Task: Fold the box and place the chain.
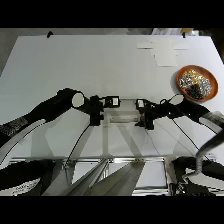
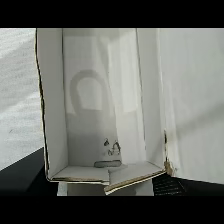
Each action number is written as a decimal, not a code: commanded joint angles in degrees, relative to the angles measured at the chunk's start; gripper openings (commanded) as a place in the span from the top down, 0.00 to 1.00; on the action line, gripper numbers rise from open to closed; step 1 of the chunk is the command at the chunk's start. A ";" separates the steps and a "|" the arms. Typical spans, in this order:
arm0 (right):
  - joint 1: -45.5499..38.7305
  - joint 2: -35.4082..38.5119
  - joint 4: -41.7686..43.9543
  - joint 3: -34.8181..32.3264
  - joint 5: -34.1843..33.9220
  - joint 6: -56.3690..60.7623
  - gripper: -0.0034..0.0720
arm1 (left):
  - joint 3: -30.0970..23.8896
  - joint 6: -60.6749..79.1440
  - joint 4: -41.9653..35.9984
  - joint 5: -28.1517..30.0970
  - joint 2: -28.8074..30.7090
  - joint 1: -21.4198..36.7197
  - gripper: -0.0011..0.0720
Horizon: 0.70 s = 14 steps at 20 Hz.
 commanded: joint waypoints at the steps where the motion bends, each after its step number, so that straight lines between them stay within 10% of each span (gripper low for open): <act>1: 0.02 0.02 0.00 -0.02 0.02 0.02 0.42 | -0.31 3.23 -1.11 2.49 -0.09 -0.28 0.48; 14: 0.02 0.04 0.00 -0.02 0.02 0.02 0.42 | -1.33 10.21 -4.15 1.84 -0.15 -3.82 0.64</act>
